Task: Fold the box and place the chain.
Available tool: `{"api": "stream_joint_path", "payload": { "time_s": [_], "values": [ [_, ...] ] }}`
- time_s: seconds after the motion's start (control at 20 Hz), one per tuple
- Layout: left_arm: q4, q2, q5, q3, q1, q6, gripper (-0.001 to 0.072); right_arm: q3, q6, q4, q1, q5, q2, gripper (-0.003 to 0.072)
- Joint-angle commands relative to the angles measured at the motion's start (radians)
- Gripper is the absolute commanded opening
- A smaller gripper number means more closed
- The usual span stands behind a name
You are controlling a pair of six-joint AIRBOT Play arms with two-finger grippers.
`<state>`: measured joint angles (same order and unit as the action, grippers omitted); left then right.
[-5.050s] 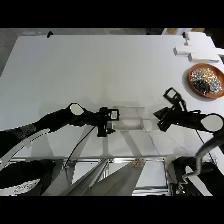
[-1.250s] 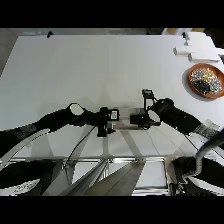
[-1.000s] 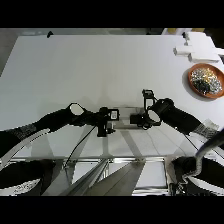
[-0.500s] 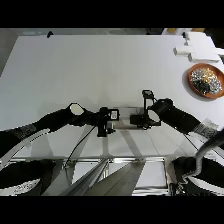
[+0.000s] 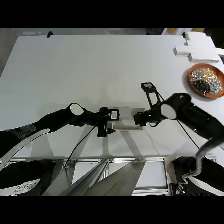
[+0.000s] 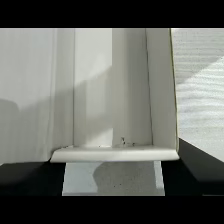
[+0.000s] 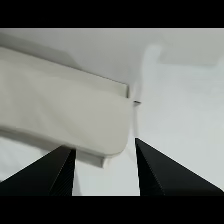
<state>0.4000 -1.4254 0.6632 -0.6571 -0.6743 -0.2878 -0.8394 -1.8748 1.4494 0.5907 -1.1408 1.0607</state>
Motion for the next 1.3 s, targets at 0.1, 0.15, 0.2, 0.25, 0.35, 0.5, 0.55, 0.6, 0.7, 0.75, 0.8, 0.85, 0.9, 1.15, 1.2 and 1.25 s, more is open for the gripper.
{"api": "stream_joint_path", "payload": {
  "time_s": [0.1, 0.15, 0.2, 0.25, 0.35, 0.5, 0.55, 0.6, 0.7, 0.75, 0.8, 0.85, 0.9, 1.15, 1.2, 1.25],
  "values": [
    [0.000, 0.000, 0.000, 0.000, 0.000, 0.000, 0.0275, -0.294, 0.278, 0.043, -0.257, -0.142, -0.019, 0.0290],
    [0.000, 0.000, 0.000, 0.000, 0.000, 0.000, 0.0275, -0.339, 0.308, 0.056, -0.337, -0.144, -0.002, 0.0286],
    [0.000, 0.000, -0.001, 0.000, 0.000, 0.000, 0.0275, -0.380, 0.340, 0.058, -0.429, -0.144, 0.027, 0.0270],
    [0.000, 0.000, -0.001, 0.000, 0.000, 0.000, 0.0275, -0.412, 0.369, 0.058, -0.521, -0.131, 0.063, 0.0255],
    [0.000, 0.000, -0.001, 0.000, 0.000, 0.000, 0.0275, -0.459, 0.419, 0.058, -0.679, -0.092, 0.142, 0.0225],
    [0.000, 0.000, 0.000, 0.000, 0.000, -0.001, 0.0275, -0.504, 0.449, 0.077, -0.874, 0.013, 0.282, 0.0218],
    [0.000, 0.000, -0.001, 0.000, 0.000, 0.000, 0.0275, -0.512, 0.455, 0.085, -0.922, 0.037, 0.327, 0.0217],
    [0.000, 0.000, -0.001, 0.000, 0.000, 0.000, 0.0275, -0.512, 0.455, 0.092, -0.956, 0.054, 0.366, 0.0217],
    [0.000, 0.000, 0.000, 0.000, 0.000, 0.000, 0.0275, -0.512, 0.463, 0.098, -1.004, 0.082, 0.443, 0.0217],
    [0.000, 0.000, -0.001, 0.000, 0.000, 0.000, 0.0275, -0.512, 0.463, 0.098, -1.019, 0.102, 0.479, 0.0217],
    [0.000, 0.000, -0.001, 0.000, 0.000, 0.000, 0.0275, -0.512, 0.463, 0.098, -1.027, 0.125, 0.509, 0.0217],
    [0.000, 0.000, -0.001, 0.000, 0.000, 0.000, 0.0275, -0.512, 0.463, 0.099, -1.029, 0.145, 0.538, 0.0217],
    [0.000, 0.000, -0.001, 0.000, 0.000, 0.000, 0.0275, -0.512, 0.463, 0.100, -1.029, 0.166, 0.562, 0.0217],
    [0.000, 0.000, 0.000, 0.000, 0.000, 0.000, 0.0275, -0.512, 0.461, 0.119, -1.029, 0.237, 0.631, 0.0209],
    [0.000, 0.000, 0.000, 0.000, 0.000, 0.000, 0.0275, -0.512, 0.462, 0.124, -1.029, 0.245, 0.634, 0.0171],
    [0.000, 0.000, 0.000, 0.000, 0.000, -0.001, 0.0275, -0.512, 0.462, 0.125, -1.029, 0.251, 0.637, 0.0157]
  ]
}}
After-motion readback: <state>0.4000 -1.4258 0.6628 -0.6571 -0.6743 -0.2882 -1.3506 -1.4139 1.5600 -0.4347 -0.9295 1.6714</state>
